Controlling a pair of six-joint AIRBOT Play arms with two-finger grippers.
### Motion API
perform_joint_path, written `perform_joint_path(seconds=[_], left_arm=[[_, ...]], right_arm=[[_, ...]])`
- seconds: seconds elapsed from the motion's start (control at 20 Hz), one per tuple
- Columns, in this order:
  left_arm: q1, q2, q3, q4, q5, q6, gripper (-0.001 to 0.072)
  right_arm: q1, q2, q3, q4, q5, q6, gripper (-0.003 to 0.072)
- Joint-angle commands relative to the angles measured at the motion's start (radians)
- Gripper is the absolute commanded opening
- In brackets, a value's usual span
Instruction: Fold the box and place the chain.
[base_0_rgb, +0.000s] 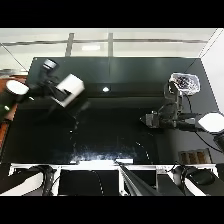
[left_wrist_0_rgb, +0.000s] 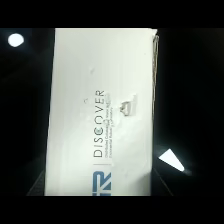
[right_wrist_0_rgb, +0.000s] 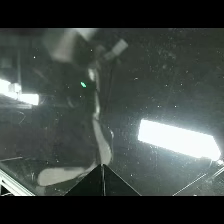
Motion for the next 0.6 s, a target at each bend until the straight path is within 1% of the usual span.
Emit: perform_joint_path(seconds=[0.0, 0.15, 0.25, 0.3, 0.45, 0.55], left_arm=[[0.253, -0.159, 0.219, 0.033, -0.013, -0.150, 0.0396], [0.336, -0.339, 0.408, 0.057, -0.003, -0.168, 0.0397], [0.368, -0.447, 0.512, 0.065, 0.002, -0.175, 0.0397], [0.369, -0.489, 0.555, 0.069, -0.006, -0.175, 0.0397], [0.346, -0.594, 0.660, 0.141, -0.048, -0.183, 0.0399], [0.337, -0.635, 0.698, 0.171, -0.027, -0.231, 0.0398]], right_arm=[[0.001, 0.001, 0.001, 0.000, 0.000, 0.000, 0.0023], [0.001, 0.001, 0.001, 0.003, 0.001, 0.000, 0.0022], [0.001, 0.001, 0.001, 0.005, 0.003, 0.003, 0.0023], [0.001, 0.001, 0.001, 0.014, 0.001, 0.008, 0.0023], [0.001, 0.001, 0.001, 0.023, -0.001, 0.008, 0.0023], [0.001, 0.001, 0.001, 0.022, -0.001, 0.008, 0.0022]])
